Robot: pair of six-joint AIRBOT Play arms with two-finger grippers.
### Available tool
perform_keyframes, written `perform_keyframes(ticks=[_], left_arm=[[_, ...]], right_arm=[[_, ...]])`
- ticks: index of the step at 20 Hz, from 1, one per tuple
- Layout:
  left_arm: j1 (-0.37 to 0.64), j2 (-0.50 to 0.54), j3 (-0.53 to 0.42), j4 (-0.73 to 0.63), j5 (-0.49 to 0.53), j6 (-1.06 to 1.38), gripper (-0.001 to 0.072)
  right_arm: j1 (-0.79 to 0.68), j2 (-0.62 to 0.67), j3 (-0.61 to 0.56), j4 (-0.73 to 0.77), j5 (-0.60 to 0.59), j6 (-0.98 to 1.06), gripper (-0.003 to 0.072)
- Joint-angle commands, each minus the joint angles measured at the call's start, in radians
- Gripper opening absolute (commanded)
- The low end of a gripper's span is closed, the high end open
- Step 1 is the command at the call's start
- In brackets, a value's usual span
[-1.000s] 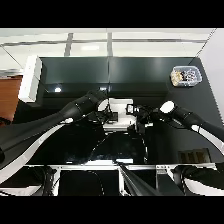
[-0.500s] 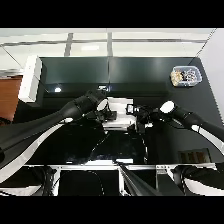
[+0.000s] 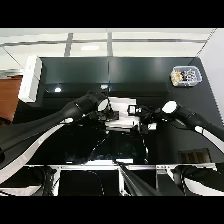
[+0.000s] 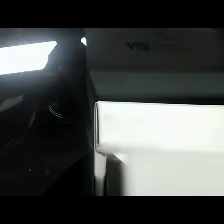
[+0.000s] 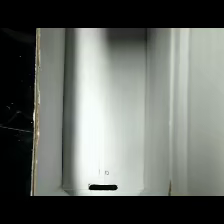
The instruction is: Fold the box and place the chain.
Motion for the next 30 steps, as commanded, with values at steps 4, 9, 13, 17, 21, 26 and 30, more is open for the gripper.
perform_keyframes(ticks=[4, 9, 13, 17, 21, 26, 30], left_arm=[[0.001, 0.000, 0.000, 0.013, -0.006, 0.000, 0.0021], [0.001, 0.000, 0.000, 0.039, -0.006, -0.009, 0.0021], [0.001, 0.000, 0.000, 0.038, -0.007, -0.008, 0.0021], [0.001, 0.000, 0.000, 0.038, -0.006, -0.008, 0.0022], [0.001, 0.000, 0.000, 0.031, -0.006, -0.008, 0.0022], [0.001, 0.000, 0.000, 0.030, -0.007, -0.008, 0.0022], [0.001, 0.000, 0.000, 0.027, -0.010, -0.008, 0.0022]], right_arm=[[-0.066, 0.100, 0.001, -0.085, 0.071, 0.056, 0.0636], [-0.066, 0.099, 0.001, -0.107, 0.071, 0.056, 0.0636], [-0.066, 0.083, 0.001, -0.058, 0.072, 0.039, 0.0603], [-0.064, 0.072, 0.001, 0.012, 0.071, 0.029, 0.0228], [-0.059, 0.060, 0.001, 0.091, 0.065, 0.050, 0.0189], [0.021, -0.005, 0.001, 0.219, -0.072, 0.052, 0.0191], [0.021, -0.020, 0.001, 0.202, -0.049, 0.069, 0.0191]])
